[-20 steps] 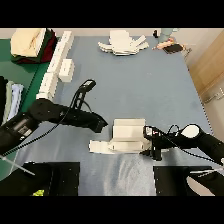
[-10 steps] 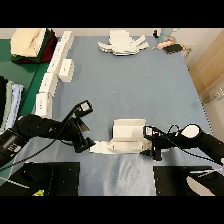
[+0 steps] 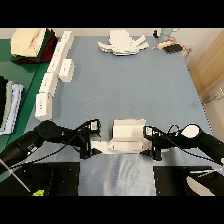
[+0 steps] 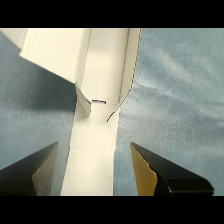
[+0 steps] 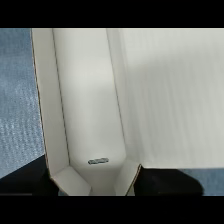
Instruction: Fold the box.
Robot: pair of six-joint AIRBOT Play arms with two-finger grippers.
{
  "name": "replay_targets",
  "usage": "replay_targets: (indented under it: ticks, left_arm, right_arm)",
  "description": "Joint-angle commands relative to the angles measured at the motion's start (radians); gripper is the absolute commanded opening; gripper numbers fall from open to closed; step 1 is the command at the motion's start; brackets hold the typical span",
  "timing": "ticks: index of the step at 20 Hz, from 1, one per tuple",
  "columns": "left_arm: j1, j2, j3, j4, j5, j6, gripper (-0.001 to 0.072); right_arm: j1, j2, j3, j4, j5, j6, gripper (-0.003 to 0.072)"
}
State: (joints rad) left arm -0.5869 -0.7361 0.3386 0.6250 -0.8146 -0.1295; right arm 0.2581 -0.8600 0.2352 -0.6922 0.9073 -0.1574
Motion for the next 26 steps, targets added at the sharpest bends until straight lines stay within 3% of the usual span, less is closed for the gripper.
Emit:
replay_targets:
  ticks: [1, 6, 7, 9, 11, 17, 18, 19, 22, 23, 24, 25, 26]
  left_arm:
    - [-0.076, -0.112, -0.007, -0.114, 0.092, 0.142, 0.0694]
    - [-0.143, -0.216, 0.000, -0.187, 0.209, 0.179, 0.0693]
    - [-0.149, -0.226, 0.005, -0.217, 0.214, 0.198, 0.0638]
    - [-0.158, -0.234, 0.013, -0.254, 0.211, 0.251, 0.0366]
    - [-0.177, -0.235, 0.014, -0.295, 0.211, 0.313, 0.0234]
    - [-0.236, -0.242, 0.014, -0.415, 0.278, 0.396, 0.0228]
    - [-0.237, -0.249, 0.014, -0.421, 0.281, 0.396, 0.0141]
    - [-0.237, -0.256, 0.014, -0.421, 0.282, 0.396, 0.0101]
    - [-0.237, -0.281, 0.014, -0.432, 0.279, 0.395, 0.0103]
    - [-0.237, -0.287, 0.014, -0.432, 0.271, 0.395, 0.0224]
    - [-0.237, -0.291, 0.014, -0.432, 0.266, 0.394, 0.0453]
    - [-0.237, -0.296, 0.014, -0.432, 0.262, 0.393, 0.0581]
    - [-0.237, -0.300, 0.014, -0.432, 0.262, 0.391, 0.0616]
  right_arm:
    - [0.000, 0.000, 0.000, 0.000, 0.000, 0.000, 0.0589]
    - [0.000, 0.000, 0.000, 0.000, 0.000, 0.000, 0.0589]
    - [0.000, 0.000, 0.000, 0.000, 0.000, 0.000, 0.0589]
    - [0.000, 0.000, 0.000, 0.000, 0.000, 0.000, 0.0589]
    - [0.000, 0.000, 0.000, 0.000, 0.000, 0.000, 0.0589]
    - [0.000, 0.000, 0.000, 0.000, 0.000, 0.000, 0.0588]
    - [0.000, 0.000, 0.000, 0.000, 0.000, 0.000, 0.0589]
    - [0.000, 0.000, 0.000, 0.000, 0.000, 0.000, 0.0589]
    - [0.000, 0.000, 0.000, 0.000, 0.000, 0.000, 0.0589]
    - [0.000, 0.000, 0.000, 0.000, 0.000, 0.000, 0.0589]
    - [0.000, 0.000, 0.000, 0.000, 0.000, 0.000, 0.0589]
    - [0.000, 0.000, 0.000, 0.000, 0.000, 0.000, 0.0589]
    - [0.000, 0.000, 0.000, 0.000, 0.000, 0.000, 0.0588]
